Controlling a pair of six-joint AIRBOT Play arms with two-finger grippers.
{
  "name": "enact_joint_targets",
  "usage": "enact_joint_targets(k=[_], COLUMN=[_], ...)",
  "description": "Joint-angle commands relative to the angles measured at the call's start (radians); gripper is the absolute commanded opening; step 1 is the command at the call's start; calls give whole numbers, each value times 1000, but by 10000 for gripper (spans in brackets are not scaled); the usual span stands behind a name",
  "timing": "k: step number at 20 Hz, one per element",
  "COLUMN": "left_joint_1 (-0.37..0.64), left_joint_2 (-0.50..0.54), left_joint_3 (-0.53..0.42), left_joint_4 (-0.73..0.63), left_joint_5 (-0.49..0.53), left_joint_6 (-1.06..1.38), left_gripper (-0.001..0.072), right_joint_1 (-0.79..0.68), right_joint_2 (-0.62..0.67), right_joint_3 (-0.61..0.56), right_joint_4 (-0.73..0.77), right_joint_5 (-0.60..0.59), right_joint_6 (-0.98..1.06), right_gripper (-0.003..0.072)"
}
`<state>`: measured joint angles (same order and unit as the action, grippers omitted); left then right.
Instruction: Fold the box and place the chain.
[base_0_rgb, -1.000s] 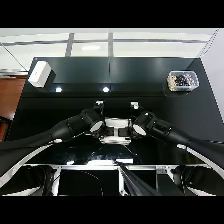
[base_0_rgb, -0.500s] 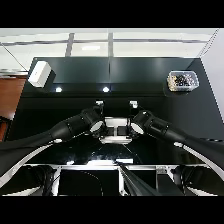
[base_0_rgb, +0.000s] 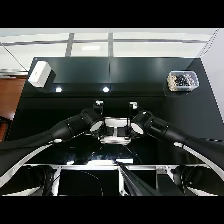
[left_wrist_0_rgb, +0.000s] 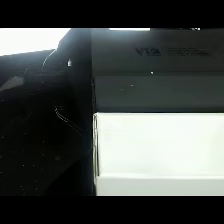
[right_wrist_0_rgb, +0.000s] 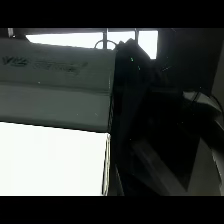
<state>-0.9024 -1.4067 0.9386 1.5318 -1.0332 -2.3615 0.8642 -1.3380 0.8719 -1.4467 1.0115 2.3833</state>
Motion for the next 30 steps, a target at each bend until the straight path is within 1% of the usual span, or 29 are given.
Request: enact_joint_targets(k=[1, 6, 11, 14, 15, 17, 20, 21, 22, 23, 26, 28, 30], left_joint_1=[0, 0, 0, 0, 0, 0, 0, 0, 0, 0, 1, 1, 2], left_joint_2=[0, 0, 0, 0, 0, 0, 0, 0, 0, 0, 0, 0, 0], left_joint_3=[0, 0, 0, 0, 0, 0, 0, 0, 0, 0, 0, 0, 0], left_joint_4=[-2, -3, -2, -3, -3, -3, -3, -2, 1, 2, 2, 5, 6], left_joint_5=[0, 0, -3, -3, -3, -3, -4, -6, -10, -11, -24, -34, -32], left_joint_6=[0, 0, 0, 0, 0, 0, 0, 0, 0, 0, 0, 0, -1], left_gripper=[28, 28, 28, 28, 28, 28, 28, 28, 28, 28, 28, 28, 28], right_joint_1=[0, 9, 12, 13, 13, 13, 13, 13, 12, 8, -2, -11, -28], right_joint_2=[2, 3, -4, -6, -6, -6, -6, -5, -4, 1, 69, 162, 292], right_joint_3=[2, 2, 1, 1, 1, 1, 2, 2, 2, 2, 2, 2, 2], right_joint_4=[6, 26, -5, -5, -5, -2, -2, -2, -3, -2, -2, -2, -5], right_joint_5=[2, 2, 6, 5, 1, -10, -9, 0, 12, 24, 76, 114, 120], right_joint_6=[-8, -21, -19, -16, -17, -18, -18, -18, -18, -21, -51, -81, -111], right_gripper=[215, 214, 210, 194, 104, 16, 20, 116, 351, 415, 415, 415, 415])
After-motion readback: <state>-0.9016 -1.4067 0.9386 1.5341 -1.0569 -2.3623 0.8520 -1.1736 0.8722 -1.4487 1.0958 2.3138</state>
